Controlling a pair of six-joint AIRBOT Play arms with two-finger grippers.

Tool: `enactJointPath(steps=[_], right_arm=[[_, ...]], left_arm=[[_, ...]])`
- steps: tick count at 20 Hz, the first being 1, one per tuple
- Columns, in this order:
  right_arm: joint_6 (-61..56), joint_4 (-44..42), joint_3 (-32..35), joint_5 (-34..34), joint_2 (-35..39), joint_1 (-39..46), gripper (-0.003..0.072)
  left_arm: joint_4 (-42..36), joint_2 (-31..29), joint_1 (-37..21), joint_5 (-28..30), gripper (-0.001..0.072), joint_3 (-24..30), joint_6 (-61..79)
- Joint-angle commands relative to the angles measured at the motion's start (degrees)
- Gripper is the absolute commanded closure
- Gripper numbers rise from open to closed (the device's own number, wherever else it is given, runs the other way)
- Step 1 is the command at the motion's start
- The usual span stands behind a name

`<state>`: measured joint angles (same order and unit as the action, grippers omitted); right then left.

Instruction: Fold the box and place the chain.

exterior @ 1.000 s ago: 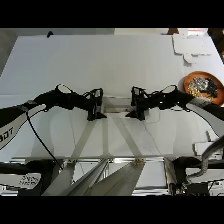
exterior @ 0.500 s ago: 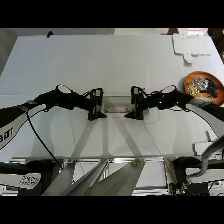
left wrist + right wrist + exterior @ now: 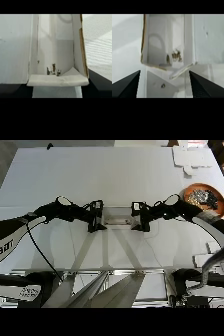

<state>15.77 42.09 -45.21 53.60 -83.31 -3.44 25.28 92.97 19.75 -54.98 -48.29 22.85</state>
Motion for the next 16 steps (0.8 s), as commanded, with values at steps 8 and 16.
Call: enactJointPath(steps=[8,16], right_arm=[[-13.2,7.0,0.0,3.5,7.0,0.0,0.0521],[-23.7,-6.9,0.0,7.6,13.1,0.0,0.0671]], left_arm=[[0.1,0.0,0.0,-0.1,0.0552,0.0,0.0],[0.1,0.0,0.0,-0.1,0.0552,0.0,0.0]])
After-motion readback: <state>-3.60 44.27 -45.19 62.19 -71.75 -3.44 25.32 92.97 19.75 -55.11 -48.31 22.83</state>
